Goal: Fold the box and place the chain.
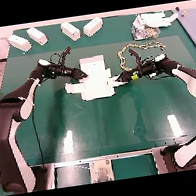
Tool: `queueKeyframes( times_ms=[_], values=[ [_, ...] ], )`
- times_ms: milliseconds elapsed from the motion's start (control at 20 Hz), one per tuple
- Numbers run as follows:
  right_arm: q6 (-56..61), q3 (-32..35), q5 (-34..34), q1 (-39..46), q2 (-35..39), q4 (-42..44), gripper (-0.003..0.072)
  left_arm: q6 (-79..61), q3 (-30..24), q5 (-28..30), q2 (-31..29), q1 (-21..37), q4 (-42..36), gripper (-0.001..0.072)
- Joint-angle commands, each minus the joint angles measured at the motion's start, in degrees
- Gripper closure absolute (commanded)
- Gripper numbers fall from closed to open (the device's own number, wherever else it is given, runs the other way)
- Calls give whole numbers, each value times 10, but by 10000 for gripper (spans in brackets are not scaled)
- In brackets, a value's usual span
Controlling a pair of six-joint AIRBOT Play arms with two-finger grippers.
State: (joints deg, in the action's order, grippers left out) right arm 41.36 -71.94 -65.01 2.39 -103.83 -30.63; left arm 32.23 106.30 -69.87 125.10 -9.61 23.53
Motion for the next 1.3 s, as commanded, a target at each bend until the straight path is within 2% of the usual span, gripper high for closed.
queueKeyframes(
  times_ms=[0,50,100,250,300,400,500,550,800,850,900,950,1250],
  values=[
    [0,0,0,0,0,0,681,-8,1,2,0,1,1,302],
    [0,0,0,0,0,0,681,-8,1,1,0,1,1,337],
    [0,0,0,0,0,0,681,-10,1,-1,0,1,1,447],
    [0,0,0,0,0,0,682,-15,1,0,0,1,1,551],
    [0,0,0,0,0,0,681,-24,1,-2,0,1,1,551],
    [0,0,-4,0,0,0,681,-39,1,-3,0,1,0,611],
    [0,0,-6,0,0,0,681,-69,1,-3,0,1,0,613],
    [0,0,-6,0,0,0,681,-83,1,-2,0,1,0,660],
    [0,0,-6,0,0,2,678,-249,1,-34,0,1,-28,689],
    [-1,0,-6,0,0,2,652,-290,1,-39,0,1,-35,689],
    [-4,0,-6,0,0,2,550,-327,0,-47,0,2,-43,690],
    [-11,0,-6,0,0,2,531,-352,0,-54,0,3,-52,691],
    [-29,0,-7,18,0,61,531,-425,-22,-64,4,22,-105,692]
  ],
)
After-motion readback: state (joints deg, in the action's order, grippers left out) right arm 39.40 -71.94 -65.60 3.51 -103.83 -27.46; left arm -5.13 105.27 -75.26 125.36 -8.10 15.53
